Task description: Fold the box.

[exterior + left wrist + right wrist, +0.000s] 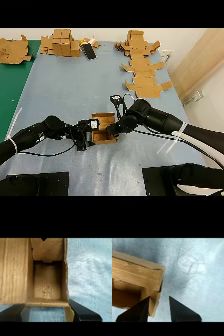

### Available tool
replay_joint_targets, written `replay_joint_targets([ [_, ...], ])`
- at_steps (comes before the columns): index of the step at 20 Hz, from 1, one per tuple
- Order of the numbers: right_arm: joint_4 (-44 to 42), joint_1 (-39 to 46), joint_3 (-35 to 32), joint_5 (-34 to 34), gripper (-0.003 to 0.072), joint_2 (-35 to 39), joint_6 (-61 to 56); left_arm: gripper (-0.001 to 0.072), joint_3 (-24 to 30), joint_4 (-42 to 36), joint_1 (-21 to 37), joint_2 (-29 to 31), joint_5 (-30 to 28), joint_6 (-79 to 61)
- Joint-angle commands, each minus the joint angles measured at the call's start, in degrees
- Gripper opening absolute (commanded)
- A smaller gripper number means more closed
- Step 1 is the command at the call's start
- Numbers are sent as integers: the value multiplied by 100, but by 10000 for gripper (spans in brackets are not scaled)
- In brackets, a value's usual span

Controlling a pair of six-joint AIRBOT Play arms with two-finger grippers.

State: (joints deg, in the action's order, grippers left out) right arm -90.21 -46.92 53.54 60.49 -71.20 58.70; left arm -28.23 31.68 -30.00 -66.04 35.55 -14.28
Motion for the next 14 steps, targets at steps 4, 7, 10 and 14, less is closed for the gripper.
replay_joint_targets([
  [4,-26,-264,229,125,368,-529,-588,431,-4,2,-2,-2,-2,0],
  [7,-22,-313,446,319,368,-817,-785,431,-4,2,-2,-2,0,-2],
  [10,4,-321,527,415,259,-999,-879,430,-4,2,-2,-2,-2,0],
  [14,111,-321,531,675,32,-1027,-879,430,-4,2,-2,-4,-2,0],
])
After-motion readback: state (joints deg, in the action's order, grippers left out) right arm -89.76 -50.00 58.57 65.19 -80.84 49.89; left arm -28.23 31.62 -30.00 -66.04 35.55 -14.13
